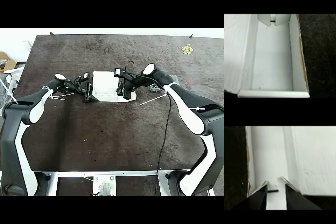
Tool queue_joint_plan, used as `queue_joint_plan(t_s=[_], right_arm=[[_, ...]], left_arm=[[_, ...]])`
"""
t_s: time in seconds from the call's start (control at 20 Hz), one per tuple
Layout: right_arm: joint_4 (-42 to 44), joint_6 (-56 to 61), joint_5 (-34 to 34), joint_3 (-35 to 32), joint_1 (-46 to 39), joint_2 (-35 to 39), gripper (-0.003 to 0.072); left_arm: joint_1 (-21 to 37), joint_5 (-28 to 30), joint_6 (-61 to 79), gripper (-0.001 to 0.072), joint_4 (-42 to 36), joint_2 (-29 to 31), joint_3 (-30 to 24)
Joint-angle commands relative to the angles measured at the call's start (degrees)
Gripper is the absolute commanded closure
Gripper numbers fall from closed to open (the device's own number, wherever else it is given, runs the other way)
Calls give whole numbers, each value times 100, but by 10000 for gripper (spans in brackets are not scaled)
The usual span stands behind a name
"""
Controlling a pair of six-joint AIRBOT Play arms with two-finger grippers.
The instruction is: Fold the box and place the chain.
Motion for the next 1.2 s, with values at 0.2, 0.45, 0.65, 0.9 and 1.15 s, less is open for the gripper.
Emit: queue_joint_plan(t_s=[0.2, 0.45, 0.65, 0.9, 1.15], right_arm=[[251, -42, -96, -2, 55, -249, 351], [245, -13, -85, -2, 42, -247, -2], [92, 210, -22, 2, -28, -184, 126], [-1025, 1967, 570, 7, -247, 354, 381], [-1497, 4288, 1088, 11, -645, 1226, 681]], left_arm=[[-4, -2, 0, 366, -4, -2, 2], [-4, -2, 0, 366, -4, -2, 2], [-4, -2, 0, 366, -4, -2, 2], [-4, -2, 0, 366, -4, -2, 2], [-4, -2, 0, 366, -4, -2, 2]])
